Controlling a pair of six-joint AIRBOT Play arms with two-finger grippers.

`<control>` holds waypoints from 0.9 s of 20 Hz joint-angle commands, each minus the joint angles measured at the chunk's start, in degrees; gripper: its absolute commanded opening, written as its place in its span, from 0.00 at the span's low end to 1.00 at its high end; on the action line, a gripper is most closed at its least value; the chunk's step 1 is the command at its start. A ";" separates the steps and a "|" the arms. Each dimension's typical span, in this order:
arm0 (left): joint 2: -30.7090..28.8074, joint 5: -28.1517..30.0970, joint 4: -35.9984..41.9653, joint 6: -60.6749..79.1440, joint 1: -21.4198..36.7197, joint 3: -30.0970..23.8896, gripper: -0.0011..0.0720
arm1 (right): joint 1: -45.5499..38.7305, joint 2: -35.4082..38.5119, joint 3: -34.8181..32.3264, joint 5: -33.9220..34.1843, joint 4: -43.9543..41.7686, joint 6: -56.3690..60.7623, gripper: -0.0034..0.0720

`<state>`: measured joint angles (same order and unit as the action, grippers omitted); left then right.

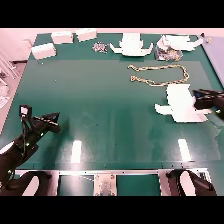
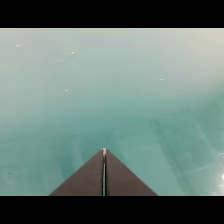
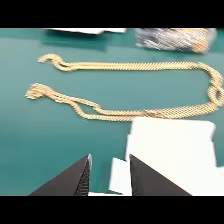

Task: Fold the box and place the chain.

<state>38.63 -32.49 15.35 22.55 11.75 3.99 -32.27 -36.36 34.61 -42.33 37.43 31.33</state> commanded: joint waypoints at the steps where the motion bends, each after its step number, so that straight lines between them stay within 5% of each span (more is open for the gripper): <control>1: -0.04 -0.04 0.00 0.00 -0.04 0.00 0.04 | -15.06 -10.05 11.67 -14.05 4.20 7.30 0.46; 8: -0.04 -0.04 0.00 0.00 -0.04 0.00 0.04 | -23.43 -39.08 36.54 -29.79 14.49 14.14 0.52; 12: -0.04 -0.02 0.00 0.00 -0.04 0.00 0.04 | -23.12 -57.96 58.07 -44.96 20.17 14.78 0.60; 18: -0.04 -0.02 0.00 0.00 -0.04 0.00 0.04 | -22.34 -71.32 74.49 -51.80 27.61 15.34 0.62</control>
<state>38.63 -32.53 15.38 22.52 11.75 3.99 -54.92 -101.49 101.86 -89.84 60.38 46.41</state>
